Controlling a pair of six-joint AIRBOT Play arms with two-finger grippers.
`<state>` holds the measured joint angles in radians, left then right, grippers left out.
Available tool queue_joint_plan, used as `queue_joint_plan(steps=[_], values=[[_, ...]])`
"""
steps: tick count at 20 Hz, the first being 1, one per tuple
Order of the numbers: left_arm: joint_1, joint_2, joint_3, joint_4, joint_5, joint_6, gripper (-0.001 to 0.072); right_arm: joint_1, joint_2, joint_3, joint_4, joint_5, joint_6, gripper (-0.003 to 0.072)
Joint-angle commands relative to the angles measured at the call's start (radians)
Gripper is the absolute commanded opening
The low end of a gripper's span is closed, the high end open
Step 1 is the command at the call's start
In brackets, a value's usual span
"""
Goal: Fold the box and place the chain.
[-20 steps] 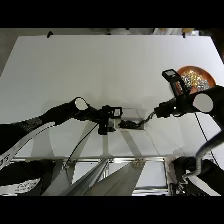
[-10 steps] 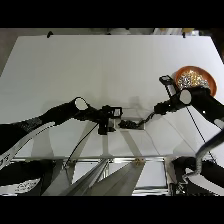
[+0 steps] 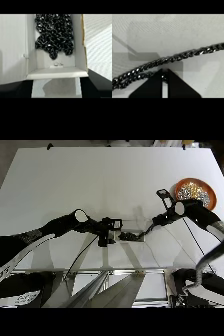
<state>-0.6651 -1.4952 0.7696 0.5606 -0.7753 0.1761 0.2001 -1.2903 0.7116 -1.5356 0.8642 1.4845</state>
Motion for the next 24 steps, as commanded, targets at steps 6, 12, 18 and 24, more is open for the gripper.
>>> queue_joint_plan(steps=[6, 12, 18, 24], values=[[0.001, 0.001, 0.0, 0.0, 0.0, 0.0, 0.0272, 0.0, 0.101, -0.001, -0.009, 0.099, -0.001, 0.0016], [0.001, 0.001, 0.0, 0.0, 0.0, 0.0, 0.0272, 0.0, 0.144, -0.002, -0.013, 0.124, -0.001, 0.0017], [0.001, 0.001, 0.0, 0.0, 0.0, 0.0, 0.0272, 0.0, 0.141, -0.028, -0.065, 0.106, 0.065, 0.0209], [0.001, 0.001, 0.0, 0.0, 0.0, 0.0, 0.0272, 0.0, 0.093, -0.055, -0.064, 0.085, 0.067, 0.0177]])
